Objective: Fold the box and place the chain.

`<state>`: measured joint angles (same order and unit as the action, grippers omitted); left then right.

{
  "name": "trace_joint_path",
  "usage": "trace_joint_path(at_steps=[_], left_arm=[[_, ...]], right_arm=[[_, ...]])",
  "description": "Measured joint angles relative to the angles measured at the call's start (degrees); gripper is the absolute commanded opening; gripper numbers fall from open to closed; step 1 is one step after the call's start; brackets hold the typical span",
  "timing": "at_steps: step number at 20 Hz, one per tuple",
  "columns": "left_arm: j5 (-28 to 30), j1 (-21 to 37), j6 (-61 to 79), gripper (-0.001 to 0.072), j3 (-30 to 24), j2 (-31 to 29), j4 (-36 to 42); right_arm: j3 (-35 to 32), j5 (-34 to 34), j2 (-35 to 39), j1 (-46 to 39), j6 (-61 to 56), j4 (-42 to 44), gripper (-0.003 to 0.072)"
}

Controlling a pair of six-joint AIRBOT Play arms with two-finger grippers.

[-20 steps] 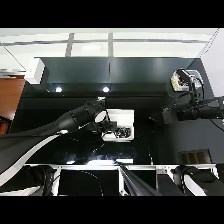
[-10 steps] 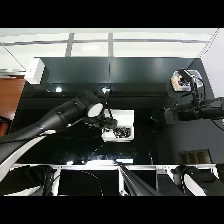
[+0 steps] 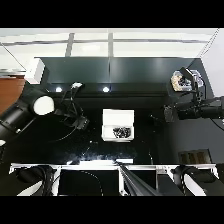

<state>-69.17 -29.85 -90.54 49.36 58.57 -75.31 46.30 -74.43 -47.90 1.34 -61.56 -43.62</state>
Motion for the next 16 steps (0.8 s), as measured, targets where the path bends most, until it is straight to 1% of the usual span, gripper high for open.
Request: trace_joint_path(at_steps=[2,4,7,9,11,14,16], left_arm=[[2.95,2.64,15.37,0.0432,-4.09,-1.4,7.93],[5.92,3.15,31.87,0.0712,-7.26,-1.68,13.73],[12.2,2.14,55.95,0.0712,-10.69,-0.44,18.08],[16.17,1.49,66.66,0.0711,-11.69,1.33,19.21],[19.21,1.42,74.2,0.0711,-12.26,3.58,20.41],[20.52,3.06,83.47,0.0712,-12.63,6.58,23.82],[18.78,4.87,90.07,0.0713,-12.74,8.63,29.09]], right_arm=[[0.0,0.11,0.0,0.0,-0.9,0.0,0.0535],[0.0,0.11,-0.02,0.0,-2.1,0.0,0.0536],[0.0,0.11,0.0,0.0,-3.76,0.0,0.0536],[0.0,0.09,0.0,0.0,-4.55,-0.02,0.0535],[0.0,0.02,-0.02,0.0,-5.01,-0.02,0.0535],[0.0,0.24,0.0,0.0,-5.49,-0.04,0.0535],[0.0,0.74,0.0,0.0,-5.6,-0.04,0.0535]])
